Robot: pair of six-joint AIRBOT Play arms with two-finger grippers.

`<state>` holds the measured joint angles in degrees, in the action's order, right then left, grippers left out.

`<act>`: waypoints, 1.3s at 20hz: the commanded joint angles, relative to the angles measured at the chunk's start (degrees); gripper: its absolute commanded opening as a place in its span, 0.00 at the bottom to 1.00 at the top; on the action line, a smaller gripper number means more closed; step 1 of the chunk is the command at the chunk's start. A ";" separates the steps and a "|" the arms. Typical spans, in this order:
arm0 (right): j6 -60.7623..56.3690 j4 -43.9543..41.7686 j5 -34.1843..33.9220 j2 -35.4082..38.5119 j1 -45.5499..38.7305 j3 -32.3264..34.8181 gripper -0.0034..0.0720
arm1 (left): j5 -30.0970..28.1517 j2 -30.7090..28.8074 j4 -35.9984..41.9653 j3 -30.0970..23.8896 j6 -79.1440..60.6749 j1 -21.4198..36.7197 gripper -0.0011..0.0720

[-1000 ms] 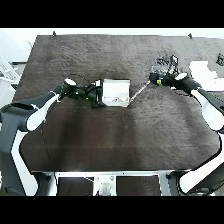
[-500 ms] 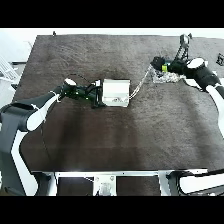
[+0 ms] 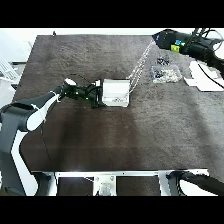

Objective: Fold the box and place the chain.

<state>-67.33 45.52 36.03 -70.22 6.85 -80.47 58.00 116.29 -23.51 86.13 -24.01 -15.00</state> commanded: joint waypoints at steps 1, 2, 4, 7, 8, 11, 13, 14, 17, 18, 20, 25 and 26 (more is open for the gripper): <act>0.37 0.83 0.04 4.02 4.20 -0.04 0.07 | -0.02 -0.02 -0.02 0.00 -0.02 0.02 0.34; 0.37 0.92 0.04 4.28 5.51 -0.04 0.07 | -0.04 0.00 -0.02 0.00 -0.02 0.02 0.34; 0.50 1.07 0.04 4.39 8.31 -0.04 0.07 | -0.02 0.00 -0.02 0.00 -0.02 0.02 0.34; 0.52 1.81 0.09 4.37 12.52 0.07 0.07 | -0.04 -0.02 -0.02 0.00 -0.02 0.02 0.34; 0.50 2.80 0.07 4.35 13.64 0.13 0.07 | -0.04 -0.02 -0.02 0.00 -0.02 0.02 0.34; 0.48 3.17 0.07 4.35 15.50 2.12 0.07 | -0.04 0.00 -0.02 0.00 -0.02 0.02 0.34; 0.28 3.15 0.02 4.35 15.52 4.90 0.07 | -0.04 0.00 -0.02 0.00 -0.02 0.02 0.34; 0.28 3.15 -0.02 4.35 15.52 6.60 0.07 | -0.04 0.00 -0.02 0.00 -0.02 0.02 0.34; 0.28 2.93 -0.87 3.76 15.65 11.43 0.07 | -0.07 -0.02 -0.02 0.00 -0.02 0.02 0.34; 0.31 2.95 -1.90 3.50 15.91 13.14 0.07 | -0.07 0.00 -0.02 0.00 -0.02 0.02 0.34; 0.33 2.95 -3.45 2.67 16.11 15.87 0.07 | -0.07 0.00 -0.02 0.00 -0.02 0.02 0.34; 0.33 2.97 -5.16 -1.53 16.28 21.46 0.07 | -0.09 -0.02 -0.02 0.00 -0.02 0.02 0.34; 0.35 2.97 -5.18 -2.91 16.28 22.21 0.07 | -0.07 0.00 -0.02 0.00 -0.02 0.02 0.34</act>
